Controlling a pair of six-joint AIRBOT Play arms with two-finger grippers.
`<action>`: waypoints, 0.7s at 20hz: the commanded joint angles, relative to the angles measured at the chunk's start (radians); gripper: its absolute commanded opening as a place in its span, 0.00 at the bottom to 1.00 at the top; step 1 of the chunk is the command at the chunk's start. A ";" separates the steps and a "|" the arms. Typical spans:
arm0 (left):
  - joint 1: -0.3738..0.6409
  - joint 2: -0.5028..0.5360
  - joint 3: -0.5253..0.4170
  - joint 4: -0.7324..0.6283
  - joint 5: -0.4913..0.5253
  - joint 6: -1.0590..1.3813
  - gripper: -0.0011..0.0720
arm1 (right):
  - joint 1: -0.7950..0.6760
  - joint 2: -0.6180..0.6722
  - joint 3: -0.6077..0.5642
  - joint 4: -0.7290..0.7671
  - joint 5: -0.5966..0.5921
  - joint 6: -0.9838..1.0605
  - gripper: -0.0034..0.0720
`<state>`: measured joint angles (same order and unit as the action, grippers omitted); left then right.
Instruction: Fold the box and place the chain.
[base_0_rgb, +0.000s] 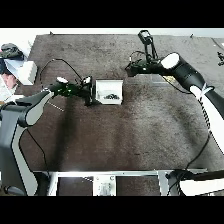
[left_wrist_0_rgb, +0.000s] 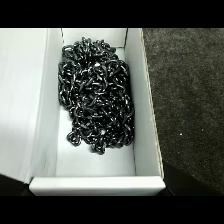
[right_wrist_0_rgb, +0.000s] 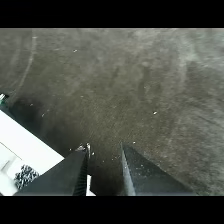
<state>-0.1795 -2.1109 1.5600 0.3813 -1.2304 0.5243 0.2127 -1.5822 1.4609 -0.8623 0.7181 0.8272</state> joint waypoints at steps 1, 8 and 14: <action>0.000 0.000 0.000 0.000 0.000 0.000 0.66 | -0.104 -0.093 0.056 0.303 0.218 -0.318 0.34; 0.000 0.000 0.000 0.000 0.000 0.000 0.66 | -0.129 -0.250 0.129 0.475 0.439 -0.513 0.34; 0.000 0.000 0.000 0.000 0.000 0.000 0.66 | -0.121 -0.250 0.129 0.378 0.505 -0.547 0.34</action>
<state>-0.1795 -2.1109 1.5600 0.3813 -1.2304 0.5240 0.0895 -1.8259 1.5871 -0.4526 1.1778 0.3176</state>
